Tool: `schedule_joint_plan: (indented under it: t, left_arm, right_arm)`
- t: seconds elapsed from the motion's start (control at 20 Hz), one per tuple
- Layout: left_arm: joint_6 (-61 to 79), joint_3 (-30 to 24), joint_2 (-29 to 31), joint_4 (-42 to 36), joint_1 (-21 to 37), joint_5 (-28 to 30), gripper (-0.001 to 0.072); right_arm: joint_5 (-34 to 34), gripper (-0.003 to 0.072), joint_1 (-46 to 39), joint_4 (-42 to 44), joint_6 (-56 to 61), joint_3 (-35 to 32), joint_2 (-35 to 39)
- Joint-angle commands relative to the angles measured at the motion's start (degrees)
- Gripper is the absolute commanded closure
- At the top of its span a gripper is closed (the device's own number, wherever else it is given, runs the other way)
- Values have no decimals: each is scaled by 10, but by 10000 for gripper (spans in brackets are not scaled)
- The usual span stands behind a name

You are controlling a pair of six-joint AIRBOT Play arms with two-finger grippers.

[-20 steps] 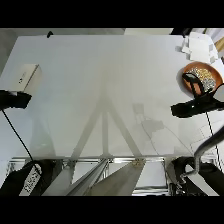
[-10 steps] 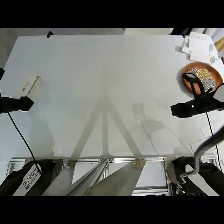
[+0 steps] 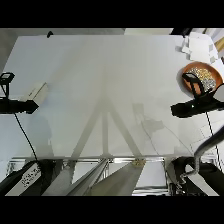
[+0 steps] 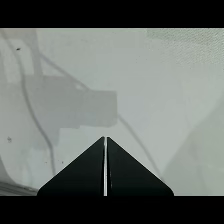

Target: Fold the box and place the chain.

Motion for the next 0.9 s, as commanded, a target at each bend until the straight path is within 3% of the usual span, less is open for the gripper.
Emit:
schedule_joint_plan:
  t: [0.0,0.45,0.55,0.65,0.85]
  left_arm:
    - [3,0,-30,0,0,5,707]
    - [3,-1,-73,15,0,-52,694]
    - [3,-1,-74,15,0,-52,539]
    - [3,-1,-74,16,0,-57,510]
    - [-1,-1,-73,15,0,-57,40]
  right_arm:
    - [0,667,0,0,0,0,0]
    - [0,667,0,0,0,0,0]
    - [0,667,0,0,0,0,0]
    - [0,667,0,0,0,0,0]
    - [0,667,0,0,0,0,0]
